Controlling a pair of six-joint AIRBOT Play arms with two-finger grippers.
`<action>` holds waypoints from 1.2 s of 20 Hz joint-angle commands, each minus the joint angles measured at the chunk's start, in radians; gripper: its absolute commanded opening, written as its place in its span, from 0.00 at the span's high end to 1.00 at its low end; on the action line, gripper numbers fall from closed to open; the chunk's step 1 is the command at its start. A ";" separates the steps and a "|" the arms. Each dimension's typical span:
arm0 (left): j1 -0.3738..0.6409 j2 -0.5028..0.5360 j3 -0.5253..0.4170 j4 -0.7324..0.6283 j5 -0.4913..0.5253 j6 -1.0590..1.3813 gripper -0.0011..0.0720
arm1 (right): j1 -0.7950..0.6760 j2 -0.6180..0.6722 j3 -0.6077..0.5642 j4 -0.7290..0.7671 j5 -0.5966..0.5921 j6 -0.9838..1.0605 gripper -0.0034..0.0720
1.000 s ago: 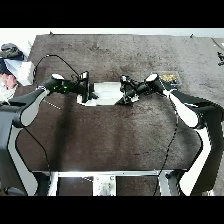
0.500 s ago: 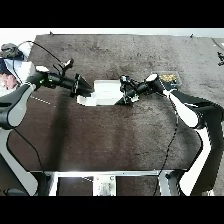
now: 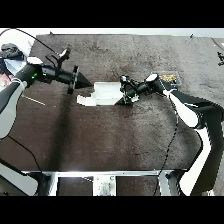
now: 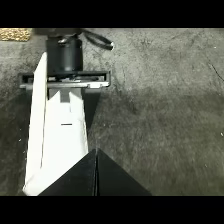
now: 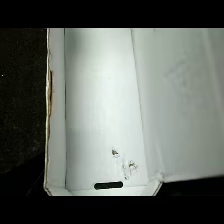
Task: Fold the box and place the chain.
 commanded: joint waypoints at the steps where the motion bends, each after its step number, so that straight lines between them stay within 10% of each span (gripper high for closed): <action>1: -0.058 0.067 -0.122 0.002 0.177 -0.002 0.98 | 0.000 -0.001 0.000 0.000 0.001 0.000 0.37; 12: -0.212 0.063 -0.239 -0.002 0.624 -0.262 0.97 | 0.000 -0.001 0.000 0.000 0.000 0.000 0.37; 24: -0.169 -0.136 -0.033 0.007 0.629 -0.336 0.97 | 0.000 0.000 0.000 0.000 0.000 0.000 0.37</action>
